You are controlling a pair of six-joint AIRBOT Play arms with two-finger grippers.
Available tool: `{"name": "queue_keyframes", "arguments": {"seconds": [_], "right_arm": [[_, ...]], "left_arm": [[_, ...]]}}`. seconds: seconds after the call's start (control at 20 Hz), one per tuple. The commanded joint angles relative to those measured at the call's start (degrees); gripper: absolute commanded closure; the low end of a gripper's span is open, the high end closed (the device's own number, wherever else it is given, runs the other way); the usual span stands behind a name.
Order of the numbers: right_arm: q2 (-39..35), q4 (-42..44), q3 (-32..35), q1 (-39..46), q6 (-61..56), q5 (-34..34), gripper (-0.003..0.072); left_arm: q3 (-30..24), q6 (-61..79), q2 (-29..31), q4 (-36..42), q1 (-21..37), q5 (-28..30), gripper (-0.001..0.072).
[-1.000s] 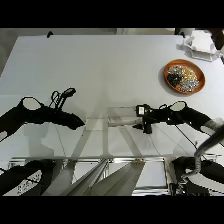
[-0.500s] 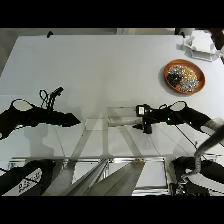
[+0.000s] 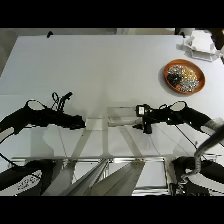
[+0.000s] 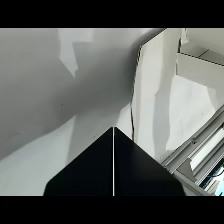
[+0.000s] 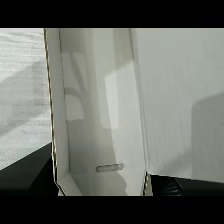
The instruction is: Fold the box and place the chain.
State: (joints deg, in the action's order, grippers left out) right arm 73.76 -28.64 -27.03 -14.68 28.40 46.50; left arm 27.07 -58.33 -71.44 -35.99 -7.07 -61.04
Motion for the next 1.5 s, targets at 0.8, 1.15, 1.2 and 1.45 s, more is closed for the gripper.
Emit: {"name": "queue_keyframes", "arguments": {"seconds": [0.8,1.15,1.2,1.45], "right_arm": [[0.04,0.0,0.04,-0.02,-0.02,0.0,0.0321],[0.04,0.0,0.04,-0.02,-0.02,0.0,0.0321],[0.04,0.0,0.04,-0.02,-0.02,0.0,0.0321],[0.04,0.0,0.04,-0.02,-0.02,0.0,0.0321]], "left_arm": [[3.23,0.42,-0.42,13.11,-13.55,6.49,0.0627],[3.96,0.37,-0.42,14.99,-15.89,6.45,0.0537],[4.07,0.35,-0.42,15.04,-16.04,6.4,0.0536],[4.28,0.09,-0.42,17.33,-18.01,7.13,0.0361]]}}
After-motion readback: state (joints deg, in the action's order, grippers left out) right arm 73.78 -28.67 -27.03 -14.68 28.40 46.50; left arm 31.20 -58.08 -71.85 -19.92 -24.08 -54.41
